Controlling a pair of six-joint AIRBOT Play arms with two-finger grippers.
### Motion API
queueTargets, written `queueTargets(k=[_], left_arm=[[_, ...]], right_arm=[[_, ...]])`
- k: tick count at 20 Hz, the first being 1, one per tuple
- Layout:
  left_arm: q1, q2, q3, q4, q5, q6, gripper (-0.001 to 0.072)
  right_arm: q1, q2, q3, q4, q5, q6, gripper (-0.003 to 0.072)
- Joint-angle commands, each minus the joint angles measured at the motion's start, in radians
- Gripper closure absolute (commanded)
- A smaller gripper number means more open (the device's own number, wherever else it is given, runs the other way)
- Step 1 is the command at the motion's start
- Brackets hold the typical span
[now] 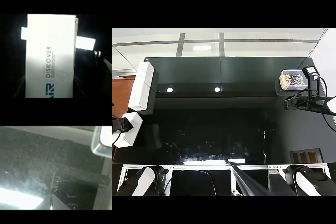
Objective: Fold the box and place the chain.
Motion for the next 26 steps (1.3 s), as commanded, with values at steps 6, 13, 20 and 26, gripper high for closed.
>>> queueTargets(k=[6, 13, 20, 26], left_arm=[[0.035, -0.011, -0.101, -0.001, 0.222, 0.034, 0.0432], [0.035, -0.056, -0.127, -0.103, 0.297, 0.238, 0.0433], [0.031, -0.142, -0.125, -0.162, 0.436, 0.239, 0.0432], [0.03, -0.204, -0.118, -0.179, 0.522, 0.246, 0.0431]], right_arm=[[-0.001, 0.001, 0.0, 0.0, 0.0, 0.0, 0.0668], [-0.001, 0.001, 0.0, 0.0, 0.0, 0.0, 0.0668], [-0.001, 0.001, 0.0, 0.0, 0.0, 0.0, 0.0668], [-0.001, 0.001, 0.0, 0.0, 0.0, 0.0, 0.0668]])
